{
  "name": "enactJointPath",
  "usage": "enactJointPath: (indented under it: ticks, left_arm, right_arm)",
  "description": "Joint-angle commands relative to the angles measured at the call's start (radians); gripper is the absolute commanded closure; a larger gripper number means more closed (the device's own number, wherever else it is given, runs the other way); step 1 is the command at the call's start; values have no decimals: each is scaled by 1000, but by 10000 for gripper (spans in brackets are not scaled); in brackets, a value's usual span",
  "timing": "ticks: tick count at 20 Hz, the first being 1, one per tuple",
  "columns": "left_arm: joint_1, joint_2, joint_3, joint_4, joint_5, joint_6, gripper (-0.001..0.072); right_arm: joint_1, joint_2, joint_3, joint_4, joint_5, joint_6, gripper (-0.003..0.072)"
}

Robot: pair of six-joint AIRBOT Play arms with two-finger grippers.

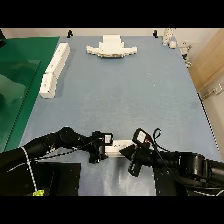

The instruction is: Fold the box.

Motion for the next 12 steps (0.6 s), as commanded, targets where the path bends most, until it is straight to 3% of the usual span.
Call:
enactJointPath:
  ticks: [1,12]
  left_arm:
    - [0,1,0,0,1,0,192]
    - [0,1,0,0,1,0,192]
  right_arm:
    - [0,55,-111,0,127,151,667]
    - [1,-53,-110,-29,183,151,667]
